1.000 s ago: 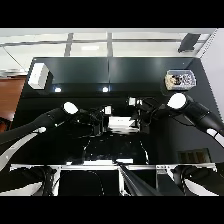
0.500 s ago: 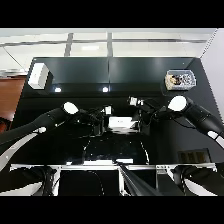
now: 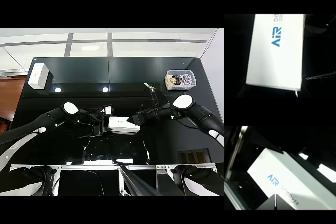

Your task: Fold the box and place the chain.

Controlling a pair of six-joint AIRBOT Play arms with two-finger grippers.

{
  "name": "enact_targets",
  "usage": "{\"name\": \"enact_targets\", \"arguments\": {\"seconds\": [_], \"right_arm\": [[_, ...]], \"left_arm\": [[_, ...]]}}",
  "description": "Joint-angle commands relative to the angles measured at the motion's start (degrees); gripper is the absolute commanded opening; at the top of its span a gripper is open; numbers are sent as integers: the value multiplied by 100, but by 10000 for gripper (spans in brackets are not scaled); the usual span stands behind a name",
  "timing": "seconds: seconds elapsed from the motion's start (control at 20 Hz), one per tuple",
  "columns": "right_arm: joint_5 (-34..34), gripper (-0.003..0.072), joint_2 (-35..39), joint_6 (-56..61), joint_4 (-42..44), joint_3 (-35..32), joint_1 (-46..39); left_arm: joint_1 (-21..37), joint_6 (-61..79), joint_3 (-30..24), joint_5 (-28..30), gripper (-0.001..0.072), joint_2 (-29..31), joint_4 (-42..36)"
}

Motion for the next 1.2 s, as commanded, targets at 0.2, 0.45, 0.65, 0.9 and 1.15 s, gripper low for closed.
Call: {"name": "enact_targets", "arguments": {"seconds": [0.2,0.45,0.65,0.9,1.15], "right_arm": [[-116,19,-671,562,125,-192,-26],[-103,19,-671,568,-258,-192,-101],[343,19,-592,345,-232,-44,-142],[1565,19,273,304,-610,586,-1051],[1956,19,1360,595,-1923,623,-2636]], "left_arm": [[0,-2,2,0,367,-4,-2],[2,-2,2,0,368,-4,-2],[4,-42,2,-48,368,-2,0],[70,-361,57,-42,710,184,201],[227,-1464,249,-833,710,970,955]]}}
